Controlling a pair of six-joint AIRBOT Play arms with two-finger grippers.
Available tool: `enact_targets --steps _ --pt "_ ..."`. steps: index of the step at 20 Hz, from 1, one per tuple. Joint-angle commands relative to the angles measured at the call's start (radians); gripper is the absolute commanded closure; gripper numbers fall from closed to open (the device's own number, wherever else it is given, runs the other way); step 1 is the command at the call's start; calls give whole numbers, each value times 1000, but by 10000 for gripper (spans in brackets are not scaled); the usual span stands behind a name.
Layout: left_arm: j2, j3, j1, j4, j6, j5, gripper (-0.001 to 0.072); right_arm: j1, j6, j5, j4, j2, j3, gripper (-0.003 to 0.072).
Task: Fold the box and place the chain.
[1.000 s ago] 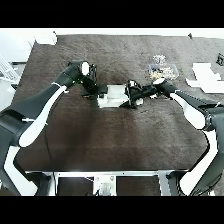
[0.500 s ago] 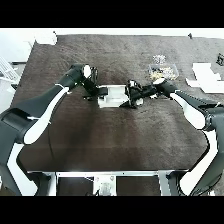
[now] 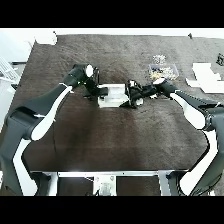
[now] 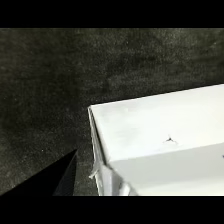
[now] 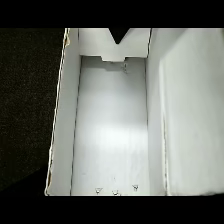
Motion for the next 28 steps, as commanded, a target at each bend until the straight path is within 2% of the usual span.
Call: enact_targets --steps 1,7,9,15,20,21,22,28 --pt "-37 61 -6 23 -5 -60 288 0 0 0 0 0 0 105" --pt "-39 74 -8 30 -4 -95 291 0 0 0 0 0 0 105" --pt "-39 91 -13 51 -5 -98 429 0 0 0 0 0 0 106" --pt "-97 163 -26 67 -5 -165 428 0 0 0 0 0 0 105" --pt "-108 167 -33 74 1 -166 430 0 0 0 0 0 0 106" --pt "-109 167 -33 74 3 -167 521 0 0 0 0 0 0 105" --pt "-108 167 -35 76 10 -167 688 0 0 0 0 0 0 106" --pt "-108 167 -35 71 21 -167 688 0 0 0 0 0 0 105"
